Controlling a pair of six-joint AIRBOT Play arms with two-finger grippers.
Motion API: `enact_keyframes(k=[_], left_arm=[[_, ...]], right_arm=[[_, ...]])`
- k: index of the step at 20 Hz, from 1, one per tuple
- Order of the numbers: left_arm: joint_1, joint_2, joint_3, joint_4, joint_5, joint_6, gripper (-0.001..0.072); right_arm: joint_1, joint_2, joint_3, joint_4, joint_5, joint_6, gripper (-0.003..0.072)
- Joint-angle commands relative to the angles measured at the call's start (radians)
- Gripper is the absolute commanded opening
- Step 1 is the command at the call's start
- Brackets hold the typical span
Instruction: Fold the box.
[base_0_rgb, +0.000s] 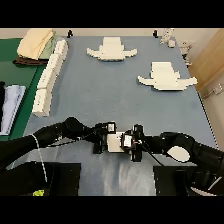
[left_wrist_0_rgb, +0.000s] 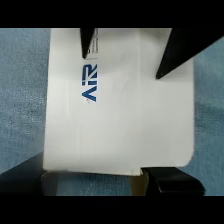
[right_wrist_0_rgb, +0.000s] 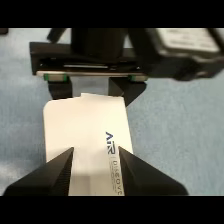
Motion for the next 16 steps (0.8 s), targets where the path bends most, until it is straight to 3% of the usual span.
enact_keyframes(k=[1, 2, 4, 5, 9, 10, 11, 16], left_arm=[[0.000, 0.001, 0.001, 0.000, 0.001, 0.000, 0.0447], [0.000, 0.001, 0.001, 0.000, 0.000, 0.000, 0.0446], [0.000, 0.001, 0.001, 0.000, 0.000, 0.000, 0.0447], [0.000, 0.001, 0.001, 0.000, 0.000, 0.000, 0.0446], [0.000, 0.001, 0.001, 0.000, 0.000, 0.000, 0.0446], [0.000, 0.001, 0.001, 0.000, 0.000, 0.000, 0.0447], [0.000, 0.001, 0.001, 0.000, 0.000, 0.000, 0.0447], [0.000, 0.001, 0.001, 0.000, 0.000, 0.000, 0.0447]], right_arm=[[0.008, -0.040, 0.001, -0.003, -0.013, -0.069, 0.0644], [0.008, -0.047, 0.001, -0.004, -0.026, -0.076, 0.0702], [0.008, -0.050, 0.001, -0.005, -0.041, -0.080, 0.0694], [0.008, -0.050, 0.001, -0.005, -0.050, -0.096, 0.0644], [0.008, -0.051, 0.001, -0.018, -0.079, -0.111, 0.0607], [0.008, -0.051, 0.001, -0.028, -0.079, -0.111, 0.0530], [0.008, -0.051, 0.001, -0.031, -0.079, -0.111, 0.0514], [0.008, -0.019, 0.002, -0.031, -0.084, -0.111, 0.0514]])
